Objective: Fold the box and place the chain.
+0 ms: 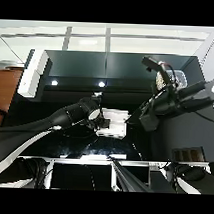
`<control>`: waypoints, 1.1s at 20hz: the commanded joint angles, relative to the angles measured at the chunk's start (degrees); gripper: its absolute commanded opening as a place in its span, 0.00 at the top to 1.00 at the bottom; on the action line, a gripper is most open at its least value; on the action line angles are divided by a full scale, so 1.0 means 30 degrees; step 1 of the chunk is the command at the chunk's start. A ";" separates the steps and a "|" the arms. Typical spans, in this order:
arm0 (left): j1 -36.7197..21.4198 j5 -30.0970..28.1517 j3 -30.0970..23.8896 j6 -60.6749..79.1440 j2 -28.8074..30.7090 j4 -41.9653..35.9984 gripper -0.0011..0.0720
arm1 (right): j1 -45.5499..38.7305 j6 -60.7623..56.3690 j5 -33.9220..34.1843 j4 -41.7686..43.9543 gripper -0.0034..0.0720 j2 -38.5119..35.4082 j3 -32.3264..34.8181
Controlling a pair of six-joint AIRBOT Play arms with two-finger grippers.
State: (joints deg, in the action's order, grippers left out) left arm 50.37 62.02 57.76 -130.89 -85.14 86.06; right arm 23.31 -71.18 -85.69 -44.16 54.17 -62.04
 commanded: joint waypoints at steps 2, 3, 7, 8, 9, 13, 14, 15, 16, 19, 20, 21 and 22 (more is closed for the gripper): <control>0.0015 -0.0007 0.0000 0.0000 -0.0007 0.0000 0.94 | 0.0051 0.0510 0.2841 0.1151 0.91 0.0066 0.2776; 0.0015 -0.0007 0.0000 0.0000 -0.0007 0.0007 0.94 | 0.0058 0.0510 0.3235 0.1231 0.91 0.0146 0.3249; 0.0015 -0.0007 0.0000 0.0007 -0.0007 0.0000 0.94 | 0.0962 0.0517 0.4524 0.1180 0.91 0.0962 0.4065; 0.0029 -0.0007 0.0000 0.0000 -0.0007 0.0000 0.94 | 0.1282 0.0517 0.4860 0.1180 0.91 0.1239 0.4058; 0.0022 -0.0015 0.0000 0.0000 -0.0007 0.0000 0.94 | 0.1450 0.0510 0.5056 0.1180 0.90 0.1443 0.4065; 0.0029 -0.0015 0.0000 0.0000 -0.0007 0.0000 0.94 | 0.1151 0.0481 0.4765 0.0612 0.47 0.1574 0.4058; 0.0029 -0.0007 0.0000 0.0000 -0.0007 0.0007 0.94 | 0.0874 0.0481 0.4415 0.0481 0.38 0.1566 0.4058; 0.0029 -0.0007 0.0000 0.0000 -0.0007 0.0000 0.94 | 0.0474 0.0495 0.3927 0.0474 0.38 0.1552 0.4051; 0.0029 -0.0007 0.0000 0.0000 -0.0007 0.0000 0.94 | -0.0197 0.0495 0.3315 0.0408 0.38 0.1494 0.4051; 0.0029 0.0000 0.0000 0.0007 -0.0007 0.0000 0.94 | -0.3308 0.0532 0.1399 -0.0707 0.39 0.1071 0.4036; 0.0022 0.0000 0.0000 0.0000 -0.0007 0.0000 0.94 | -0.4495 0.0532 0.1268 -0.1639 0.39 0.0911 0.4036; 0.0022 0.0000 0.0000 0.0007 -0.0007 0.0007 0.94 | -0.5697 0.0517 0.1479 -0.3104 0.39 0.0831 0.4036; 0.0022 0.0000 0.0000 0.0007 -0.0007 0.0000 0.94 | -0.6703 0.0233 0.2186 -0.4765 0.39 0.0831 0.4065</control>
State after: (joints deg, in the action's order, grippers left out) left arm 50.41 62.02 57.76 -130.89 -85.14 86.06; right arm 11.25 -69.65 -79.00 -48.73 57.25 -49.93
